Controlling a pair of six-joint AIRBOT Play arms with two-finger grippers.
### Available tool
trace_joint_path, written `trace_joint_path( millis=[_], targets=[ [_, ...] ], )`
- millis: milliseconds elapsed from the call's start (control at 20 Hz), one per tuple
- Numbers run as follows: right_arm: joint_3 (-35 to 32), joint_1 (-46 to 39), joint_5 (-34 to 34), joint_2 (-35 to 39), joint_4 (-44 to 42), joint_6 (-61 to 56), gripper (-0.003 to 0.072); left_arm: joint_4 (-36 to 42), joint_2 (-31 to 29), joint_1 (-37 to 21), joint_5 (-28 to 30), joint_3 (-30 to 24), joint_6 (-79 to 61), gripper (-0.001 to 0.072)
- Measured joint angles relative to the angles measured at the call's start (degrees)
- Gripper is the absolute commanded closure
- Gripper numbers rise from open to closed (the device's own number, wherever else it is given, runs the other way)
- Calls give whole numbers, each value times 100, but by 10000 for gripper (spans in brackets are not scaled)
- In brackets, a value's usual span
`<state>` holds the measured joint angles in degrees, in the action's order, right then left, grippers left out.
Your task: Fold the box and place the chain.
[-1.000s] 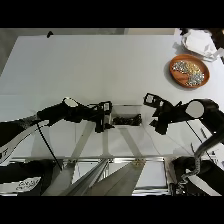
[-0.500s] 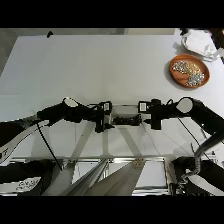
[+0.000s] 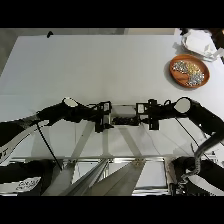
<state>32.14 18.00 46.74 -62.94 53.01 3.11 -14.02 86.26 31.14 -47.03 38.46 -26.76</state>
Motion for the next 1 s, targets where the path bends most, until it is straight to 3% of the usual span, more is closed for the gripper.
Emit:
trace_joint_path(
  millis=[50, 200, 250, 700, 1000],
  targets=[
    [0, 4, 39, 0, -15, 2, 517, 2, 0, -2, 0, 0, 2, 384],
    [0, 13, 87, 0, -33, -2, 551, 2, 0, -2, 0, 0, 0, 384],
    [0, 13, 116, 0, -35, 2, 657, 2, 0, -2, 0, 0, 0, 384],
    [2, 22, 417, 63, 706, -424, 667, 28, 2, 2, 15, 0, 15, 384],
    [2, 22, 715, 603, 868, -592, 667, 15, 2, 2, 7, 0, 11, 384]
  ],
)
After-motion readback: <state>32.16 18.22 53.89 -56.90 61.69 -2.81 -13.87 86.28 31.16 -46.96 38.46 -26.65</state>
